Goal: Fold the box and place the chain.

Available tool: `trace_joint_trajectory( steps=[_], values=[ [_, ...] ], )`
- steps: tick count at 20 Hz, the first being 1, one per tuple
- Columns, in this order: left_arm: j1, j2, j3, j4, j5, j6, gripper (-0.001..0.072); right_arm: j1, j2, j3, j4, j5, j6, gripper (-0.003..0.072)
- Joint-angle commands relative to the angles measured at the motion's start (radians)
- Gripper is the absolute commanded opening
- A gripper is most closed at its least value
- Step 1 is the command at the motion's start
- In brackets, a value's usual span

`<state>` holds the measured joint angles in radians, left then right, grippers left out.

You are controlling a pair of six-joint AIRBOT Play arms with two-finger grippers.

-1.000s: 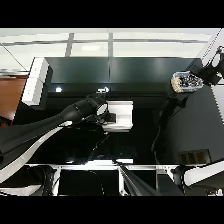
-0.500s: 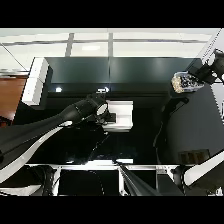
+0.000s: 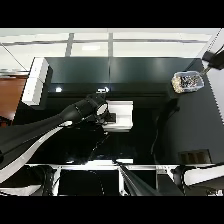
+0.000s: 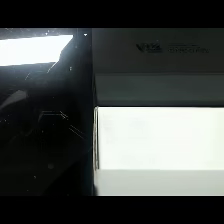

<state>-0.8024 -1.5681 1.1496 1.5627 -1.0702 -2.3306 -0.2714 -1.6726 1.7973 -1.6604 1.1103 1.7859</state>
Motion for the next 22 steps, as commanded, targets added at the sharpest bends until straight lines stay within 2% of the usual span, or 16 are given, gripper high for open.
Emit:
trace_joint_trajectory(
  steps=[1,4,6,12,14,19,22],
  values=[
    [0.001,-0.001,0.000,0.000,0.000,0.000,0.0031,-0.001,0.178,0.002,0.064,0.000,-0.070,0.0013],
    [0.001,-0.001,0.000,0.000,0.001,0.000,0.0031,-0.001,0.305,0.016,0.151,-0.031,-0.090,0.0012],
    [0.001,-0.001,0.000,0.000,0.001,0.000,0.0031,-0.001,0.354,0.066,0.198,-0.009,-0.103,0.0012],
    [0.001,-0.001,0.000,0.000,0.000,0.000,0.0031,-0.001,0.413,0.285,0.402,0.081,-0.138,0.0012],
    [0.000,-0.001,0.000,0.000,0.000,0.000,0.0031,-0.001,0.444,0.290,0.499,0.093,-0.175,0.0012],
    [0.001,-0.001,0.000,0.000,0.000,0.000,0.0031,0.000,0.504,0.290,0.760,0.214,-0.269,0.0012],
    [0.000,-0.001,0.000,0.000,0.000,0.000,0.0031,0.003,0.517,0.285,0.855,0.373,-0.305,0.0013]
  ],
)
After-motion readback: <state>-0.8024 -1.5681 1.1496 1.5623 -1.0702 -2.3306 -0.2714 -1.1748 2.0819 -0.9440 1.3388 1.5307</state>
